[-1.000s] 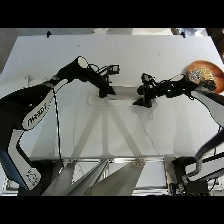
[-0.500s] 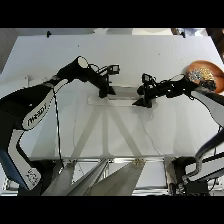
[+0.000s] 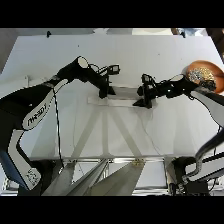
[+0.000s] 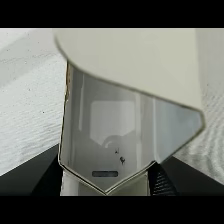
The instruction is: Fold the box and place the chain.
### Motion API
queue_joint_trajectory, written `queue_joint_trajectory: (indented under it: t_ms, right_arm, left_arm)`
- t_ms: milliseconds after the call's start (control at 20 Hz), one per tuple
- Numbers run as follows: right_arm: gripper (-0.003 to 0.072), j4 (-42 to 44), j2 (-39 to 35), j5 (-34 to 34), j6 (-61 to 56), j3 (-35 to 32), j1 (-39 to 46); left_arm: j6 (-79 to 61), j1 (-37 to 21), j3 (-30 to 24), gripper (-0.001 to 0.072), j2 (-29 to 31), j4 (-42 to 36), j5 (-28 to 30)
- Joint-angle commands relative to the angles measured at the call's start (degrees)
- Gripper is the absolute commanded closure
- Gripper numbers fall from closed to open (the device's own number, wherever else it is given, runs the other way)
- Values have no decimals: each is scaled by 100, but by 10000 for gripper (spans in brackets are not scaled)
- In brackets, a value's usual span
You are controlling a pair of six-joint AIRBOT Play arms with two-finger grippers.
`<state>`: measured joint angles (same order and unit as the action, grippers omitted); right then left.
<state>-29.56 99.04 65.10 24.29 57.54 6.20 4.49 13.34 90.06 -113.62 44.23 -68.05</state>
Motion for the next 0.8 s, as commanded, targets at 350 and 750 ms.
queue_joint_trajectory:
  t_ms: [350,750]
  right_arm:
    - [74,-9,2,-22,-11,-4,-7]
    - [171,-382,2,-20,-15,-4,-7]
  left_arm:
    - [0,-4,4,698,0,2,9]
    - [0,-4,4,698,0,2,9]
